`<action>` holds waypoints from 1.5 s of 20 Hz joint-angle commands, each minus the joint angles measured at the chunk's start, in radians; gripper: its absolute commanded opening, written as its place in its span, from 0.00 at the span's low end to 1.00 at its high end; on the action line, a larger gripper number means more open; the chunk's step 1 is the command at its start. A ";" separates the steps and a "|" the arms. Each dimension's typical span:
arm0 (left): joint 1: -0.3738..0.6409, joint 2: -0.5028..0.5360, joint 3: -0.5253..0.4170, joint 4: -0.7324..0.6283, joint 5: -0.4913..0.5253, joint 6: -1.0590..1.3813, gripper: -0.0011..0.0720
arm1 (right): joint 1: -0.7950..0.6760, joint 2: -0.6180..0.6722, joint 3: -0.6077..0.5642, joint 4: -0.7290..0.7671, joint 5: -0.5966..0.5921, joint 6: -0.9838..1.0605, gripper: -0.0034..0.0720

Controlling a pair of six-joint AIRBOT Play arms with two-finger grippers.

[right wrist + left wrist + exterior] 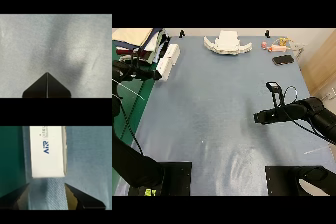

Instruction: Fold the box.

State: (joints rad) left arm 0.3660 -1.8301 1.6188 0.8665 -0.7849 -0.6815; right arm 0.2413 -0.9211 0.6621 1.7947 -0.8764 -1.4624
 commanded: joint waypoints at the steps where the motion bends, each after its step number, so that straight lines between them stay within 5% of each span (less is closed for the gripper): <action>1: 0.035 0.131 0.001 0.058 -0.160 -0.075 0.97 | 0.000 0.000 0.001 0.000 0.000 0.000 0.05; 3: 0.039 0.208 0.001 0.053 -0.258 -0.079 0.97 | -0.001 0.000 0.001 0.000 0.000 0.000 0.05; 4: 0.039 0.240 0.001 0.044 -0.306 -0.095 0.78 | 0.000 0.000 0.001 0.000 0.000 0.000 0.05; 5: 0.036 0.271 0.001 0.027 -0.369 -0.130 0.25 | 0.000 0.000 0.001 0.000 0.000 0.000 0.05; 6: 0.033 0.296 0.001 0.011 -0.426 -0.143 0.03 | 0.000 0.000 0.001 0.000 0.000 0.000 0.05; 11: -0.023 0.425 -0.064 -0.017 -0.632 -0.189 0.02 | -0.001 0.000 0.001 0.000 0.000 0.000 0.05; 18: -0.341 0.838 -0.649 -0.017 -0.397 -0.212 0.02 | 0.000 0.000 0.001 0.000 0.000 0.000 0.05; 21: -0.474 0.916 -0.817 -0.018 -0.299 -0.237 0.03 | 0.000 0.000 0.001 0.000 0.000 0.000 0.05; 30: -0.628 0.901 -0.855 -0.021 -0.297 -0.235 0.03 | -0.001 0.000 0.001 0.000 0.000 0.000 0.05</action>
